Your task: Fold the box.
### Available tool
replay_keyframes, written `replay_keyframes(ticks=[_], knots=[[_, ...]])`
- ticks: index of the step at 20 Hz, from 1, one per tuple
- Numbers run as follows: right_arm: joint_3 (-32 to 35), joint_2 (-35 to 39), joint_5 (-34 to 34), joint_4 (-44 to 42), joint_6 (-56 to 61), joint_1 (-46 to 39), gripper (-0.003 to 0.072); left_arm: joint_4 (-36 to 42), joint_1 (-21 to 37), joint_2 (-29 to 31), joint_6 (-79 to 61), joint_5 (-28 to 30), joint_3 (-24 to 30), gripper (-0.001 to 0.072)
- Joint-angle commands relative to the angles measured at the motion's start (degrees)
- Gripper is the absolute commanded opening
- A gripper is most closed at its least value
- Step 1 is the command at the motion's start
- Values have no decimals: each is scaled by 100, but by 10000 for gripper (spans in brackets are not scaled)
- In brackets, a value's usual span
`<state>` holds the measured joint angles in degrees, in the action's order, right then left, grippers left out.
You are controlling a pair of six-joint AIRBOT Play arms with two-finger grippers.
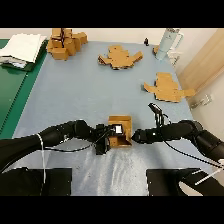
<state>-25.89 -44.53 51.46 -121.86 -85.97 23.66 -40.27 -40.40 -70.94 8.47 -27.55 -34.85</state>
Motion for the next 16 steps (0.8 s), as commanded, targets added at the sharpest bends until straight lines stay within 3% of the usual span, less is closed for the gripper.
replay_keyframes(ticks=[1,4,16], knots=[[-4,-7,79,382,151,2,281,0,4,4,-9,-2,-4,516],[-4,-4,177,811,450,2,281,0,4,2,-9,-2,-4,516],[-297,-4,245,717,452,4,282,0,4,2,-9,-2,-4,516]])
